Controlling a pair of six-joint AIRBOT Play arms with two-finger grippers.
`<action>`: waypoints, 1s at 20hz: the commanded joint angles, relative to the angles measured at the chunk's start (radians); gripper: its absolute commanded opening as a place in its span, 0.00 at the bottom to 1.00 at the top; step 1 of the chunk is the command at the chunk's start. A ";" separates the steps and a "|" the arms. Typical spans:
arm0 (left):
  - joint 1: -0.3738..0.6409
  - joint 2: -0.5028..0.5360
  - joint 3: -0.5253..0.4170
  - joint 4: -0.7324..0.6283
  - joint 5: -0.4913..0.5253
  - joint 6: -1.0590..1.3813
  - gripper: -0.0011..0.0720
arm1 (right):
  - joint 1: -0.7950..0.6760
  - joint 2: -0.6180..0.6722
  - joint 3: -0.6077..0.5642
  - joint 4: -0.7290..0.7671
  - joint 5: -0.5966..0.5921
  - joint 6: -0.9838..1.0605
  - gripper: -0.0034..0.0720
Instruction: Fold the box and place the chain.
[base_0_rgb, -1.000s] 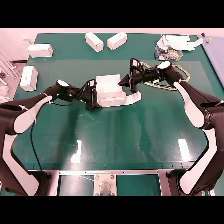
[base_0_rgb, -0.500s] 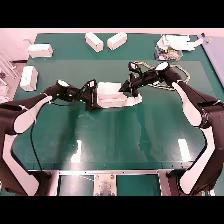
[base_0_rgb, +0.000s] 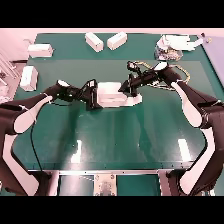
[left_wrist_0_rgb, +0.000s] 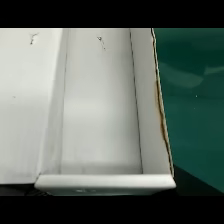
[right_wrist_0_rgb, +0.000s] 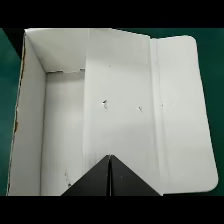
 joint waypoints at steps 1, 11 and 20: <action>0.000 0.000 0.000 0.006 -0.008 0.002 0.53 | -0.024 0.052 0.002 0.005 -0.112 0.002 0.05; 0.000 0.000 0.000 0.006 -0.007 0.002 0.53 | -0.128 0.215 -0.110 -0.058 0.010 -0.026 0.49; 0.000 0.000 0.000 0.006 -0.007 0.002 0.53 | -0.127 0.216 -0.325 -0.051 0.002 -0.131 0.84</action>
